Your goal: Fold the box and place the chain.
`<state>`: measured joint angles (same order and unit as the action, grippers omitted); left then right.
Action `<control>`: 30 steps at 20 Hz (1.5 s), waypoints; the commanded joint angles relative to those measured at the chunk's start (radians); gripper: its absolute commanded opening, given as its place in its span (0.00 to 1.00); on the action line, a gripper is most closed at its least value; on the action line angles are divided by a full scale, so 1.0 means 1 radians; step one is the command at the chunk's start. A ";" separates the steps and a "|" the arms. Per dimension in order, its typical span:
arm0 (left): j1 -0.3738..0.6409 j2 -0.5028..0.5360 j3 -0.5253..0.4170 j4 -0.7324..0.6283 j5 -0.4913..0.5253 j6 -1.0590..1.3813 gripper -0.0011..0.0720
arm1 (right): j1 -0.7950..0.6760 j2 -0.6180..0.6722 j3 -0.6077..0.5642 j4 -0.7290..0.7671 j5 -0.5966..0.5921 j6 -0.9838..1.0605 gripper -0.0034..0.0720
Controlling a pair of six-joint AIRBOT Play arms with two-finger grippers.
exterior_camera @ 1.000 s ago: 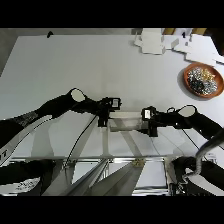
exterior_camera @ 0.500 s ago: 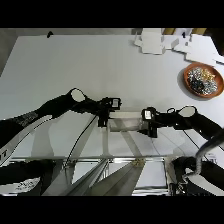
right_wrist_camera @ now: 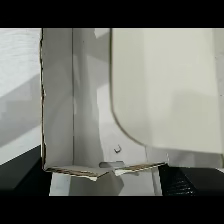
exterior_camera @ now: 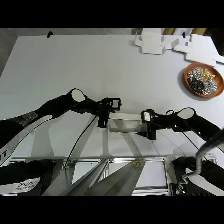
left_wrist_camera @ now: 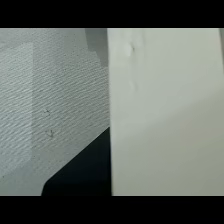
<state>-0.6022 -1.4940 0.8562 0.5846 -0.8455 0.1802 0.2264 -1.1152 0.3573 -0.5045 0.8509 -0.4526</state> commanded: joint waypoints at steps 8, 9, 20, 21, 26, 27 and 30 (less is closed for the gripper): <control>0.000 0.000 0.000 0.000 0.003 -0.001 0.03 | 0.007 -0.001 -0.029 0.006 -0.054 -0.002 0.90; 0.000 0.000 0.000 0.000 0.004 -0.001 0.03 | 0.007 -0.001 -0.029 0.011 -0.056 -0.002 0.90; 0.000 0.000 0.000 0.000 0.004 -0.001 0.03 | 0.011 -0.042 -0.029 0.065 -0.051 -0.098 0.90; 0.000 0.000 0.000 0.000 0.003 -0.001 0.03 | 0.011 -0.043 -0.029 0.065 -0.045 -0.098 0.90; 0.000 0.000 0.000 0.000 0.003 -0.001 0.03 | 0.011 -0.043 -0.029 0.066 -0.039 -0.097 0.88; 0.000 0.000 0.000 0.000 0.003 -0.001 0.03 | 0.011 -0.044 -0.029 0.066 -0.037 -0.097 0.83; 0.000 0.000 0.000 0.000 0.003 -0.001 0.03 | 0.011 -0.049 -0.029 0.065 -0.034 -0.098 0.73</control>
